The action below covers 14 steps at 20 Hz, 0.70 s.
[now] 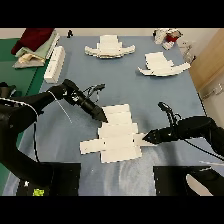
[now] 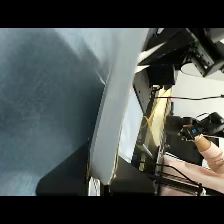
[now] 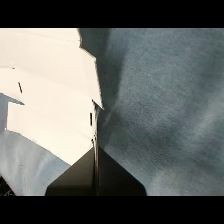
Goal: Fold the box.
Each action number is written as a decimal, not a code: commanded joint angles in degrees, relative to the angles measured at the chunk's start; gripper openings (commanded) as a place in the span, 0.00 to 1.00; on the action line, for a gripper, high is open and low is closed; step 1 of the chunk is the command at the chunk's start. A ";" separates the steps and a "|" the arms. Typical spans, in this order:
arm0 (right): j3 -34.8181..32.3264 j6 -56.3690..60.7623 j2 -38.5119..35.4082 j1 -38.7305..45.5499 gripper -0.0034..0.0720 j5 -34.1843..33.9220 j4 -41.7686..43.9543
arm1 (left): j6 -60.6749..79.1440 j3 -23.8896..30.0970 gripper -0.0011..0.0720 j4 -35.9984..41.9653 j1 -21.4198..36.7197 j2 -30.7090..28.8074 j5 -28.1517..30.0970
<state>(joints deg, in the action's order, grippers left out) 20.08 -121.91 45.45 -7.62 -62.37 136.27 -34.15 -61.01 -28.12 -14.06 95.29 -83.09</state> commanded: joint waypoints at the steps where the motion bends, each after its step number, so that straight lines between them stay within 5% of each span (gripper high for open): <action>1: -0.02 0.20 -0.04 0.00 0.05 0.00 0.00 | 3.13 -0.13 0.16 0.04 -0.42 0.13 -0.90; 12: -0.02 0.20 -0.04 0.00 0.05 0.35 -0.22 | 4.83 -0.11 0.16 0.13 -1.31 0.13 -1.68; 13: -0.02 0.20 -0.04 0.00 0.05 0.66 -0.24 | 4.94 -0.13 0.04 0.13 -1.31 0.13 -1.44; 14: -0.02 0.20 -0.04 0.00 0.05 0.92 -0.26 | 6.69 -0.13 0.03 0.26 -1.31 0.11 -1.40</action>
<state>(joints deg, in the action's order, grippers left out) 20.08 -121.73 45.45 -7.62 -62.06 136.07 -29.30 -61.10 -28.08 -15.38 95.37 -84.58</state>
